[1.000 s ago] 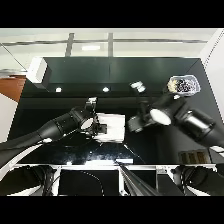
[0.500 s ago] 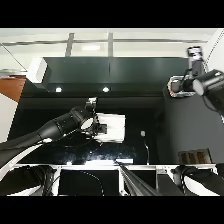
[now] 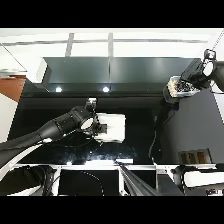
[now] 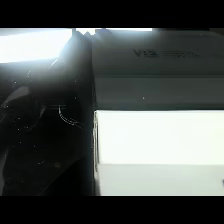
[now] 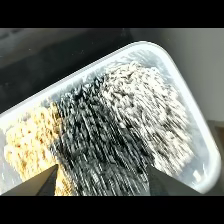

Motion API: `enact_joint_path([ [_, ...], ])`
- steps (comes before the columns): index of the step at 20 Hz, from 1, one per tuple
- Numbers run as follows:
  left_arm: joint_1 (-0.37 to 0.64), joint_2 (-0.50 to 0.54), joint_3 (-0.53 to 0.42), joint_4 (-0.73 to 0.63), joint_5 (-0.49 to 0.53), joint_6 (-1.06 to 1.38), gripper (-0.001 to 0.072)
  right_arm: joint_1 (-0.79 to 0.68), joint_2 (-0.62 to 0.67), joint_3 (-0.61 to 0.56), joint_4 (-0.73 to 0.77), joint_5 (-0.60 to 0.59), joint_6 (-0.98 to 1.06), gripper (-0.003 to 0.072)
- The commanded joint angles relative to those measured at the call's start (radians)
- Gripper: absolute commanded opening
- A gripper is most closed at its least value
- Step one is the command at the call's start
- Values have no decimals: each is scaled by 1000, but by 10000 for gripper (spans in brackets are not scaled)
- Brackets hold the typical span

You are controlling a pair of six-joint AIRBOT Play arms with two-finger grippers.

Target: Fold the box and place the chain.

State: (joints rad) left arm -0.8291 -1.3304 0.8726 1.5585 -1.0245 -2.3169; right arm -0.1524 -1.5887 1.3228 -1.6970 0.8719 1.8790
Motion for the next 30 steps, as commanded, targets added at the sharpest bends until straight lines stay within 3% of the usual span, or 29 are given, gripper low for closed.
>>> enact_joint_path([
  [1, 1, 0, 1, 0, 0, 1, 24, -16, -100, 69, 46, 16, -17, 587],
  [4, 1, 0, 1, 0, 0, 1, 24, -16, -137, 69, 74, 21, -16, 585],
  [5, 1, 0, 1, 0, 0, 1, 24, -16, -146, 69, 76, 23, -16, 529],
  [6, 1, 0, 1, 0, 0, 1, 24, -16, -152, 69, 74, 24, -8, 528],
  [8, 1, 0, 1, 0, 0, 1, 24, -21, -155, 69, 76, 26, -3, 359],
  [9, 1, 0, 1, 1, 0, 1, 24, -22, -155, 69, 89, 31, -6, 349],
  [10, 1, 0, 1, 1, 0, 1, 24, -23, -155, 75, 107, 54, -29, 64],
  [11, 1, 0, 1, 1, 0, 1, 24, -23, -154, 86, 119, 83, -47, 40],
  [17, 1, 0, 1, 1, 1, 1, 24, -40, -64, 192, 130, 240, -222, 39],
  [22, 1, 0, 1, 0, 2, 1, 24, -64, 106, 238, 135, 277, -291, 39],
  [26, 1, 0, 1, 4, -1, 2, 24, -65, 262, 264, 297, 291, -354, 39],
  [30, 1, 0, 1, 0, -9, 2, 24, -64, 378, 346, 398, 383, -439, 39],
])
